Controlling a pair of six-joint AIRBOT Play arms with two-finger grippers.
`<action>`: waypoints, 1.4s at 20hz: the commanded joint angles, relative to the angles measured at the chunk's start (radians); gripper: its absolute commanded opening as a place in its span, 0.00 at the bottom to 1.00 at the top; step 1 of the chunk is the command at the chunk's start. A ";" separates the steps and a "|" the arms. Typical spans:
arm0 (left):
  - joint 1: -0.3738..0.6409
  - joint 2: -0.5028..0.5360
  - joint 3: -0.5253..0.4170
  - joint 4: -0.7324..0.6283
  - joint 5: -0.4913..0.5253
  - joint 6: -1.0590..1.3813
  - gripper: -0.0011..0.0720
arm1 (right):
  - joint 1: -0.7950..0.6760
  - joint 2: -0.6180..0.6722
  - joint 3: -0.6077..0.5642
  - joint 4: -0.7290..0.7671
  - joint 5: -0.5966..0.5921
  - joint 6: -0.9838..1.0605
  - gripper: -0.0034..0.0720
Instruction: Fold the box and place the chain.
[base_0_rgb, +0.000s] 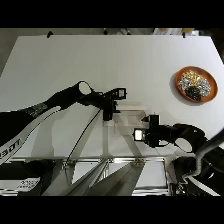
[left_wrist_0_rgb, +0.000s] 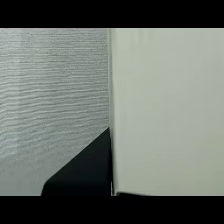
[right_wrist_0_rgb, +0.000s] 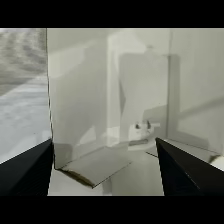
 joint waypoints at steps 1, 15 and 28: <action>-0.001 0.000 0.000 0.000 0.000 0.000 0.03 | -0.079 -0.004 0.057 0.008 0.061 0.000 0.96; -0.001 0.000 0.000 0.000 0.000 0.000 0.03 | -0.318 -0.176 0.169 0.241 0.154 -0.245 0.97; -0.001 0.000 0.000 0.000 0.000 0.000 0.03 | -0.455 -0.258 0.175 0.515 0.218 -0.595 0.97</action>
